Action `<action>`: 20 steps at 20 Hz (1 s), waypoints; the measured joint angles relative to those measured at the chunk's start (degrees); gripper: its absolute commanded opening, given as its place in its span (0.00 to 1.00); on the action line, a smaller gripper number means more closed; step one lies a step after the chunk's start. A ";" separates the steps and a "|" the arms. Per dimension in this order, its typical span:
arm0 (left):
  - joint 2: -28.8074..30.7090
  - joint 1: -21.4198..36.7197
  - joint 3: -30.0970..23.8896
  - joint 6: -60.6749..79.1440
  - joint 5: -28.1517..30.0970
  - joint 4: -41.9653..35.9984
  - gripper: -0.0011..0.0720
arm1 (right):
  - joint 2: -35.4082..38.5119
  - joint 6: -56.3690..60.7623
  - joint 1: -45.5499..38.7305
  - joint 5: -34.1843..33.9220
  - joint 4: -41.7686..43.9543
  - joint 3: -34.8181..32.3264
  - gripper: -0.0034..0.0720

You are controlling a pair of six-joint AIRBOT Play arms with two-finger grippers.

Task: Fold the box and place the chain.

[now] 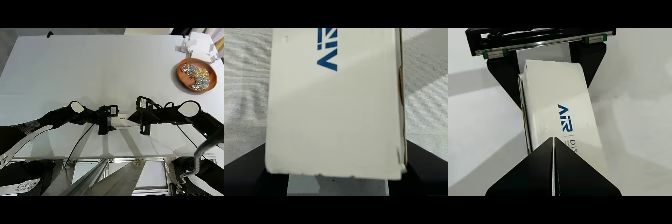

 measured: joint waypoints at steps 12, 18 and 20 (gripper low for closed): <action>0.00 0.00 0.00 0.04 0.00 0.11 0.42 | -5.22 -0.50 0.00 -0.59 1.70 -3.02 0.05; 0.00 0.00 0.00 0.04 0.00 0.07 0.42 | -5.40 -0.66 0.04 -2.38 1.38 -3.74 0.05; 0.00 0.00 0.00 0.02 0.00 0.04 0.42 | -5.38 -0.66 0.04 -2.64 1.38 -3.80 0.05</action>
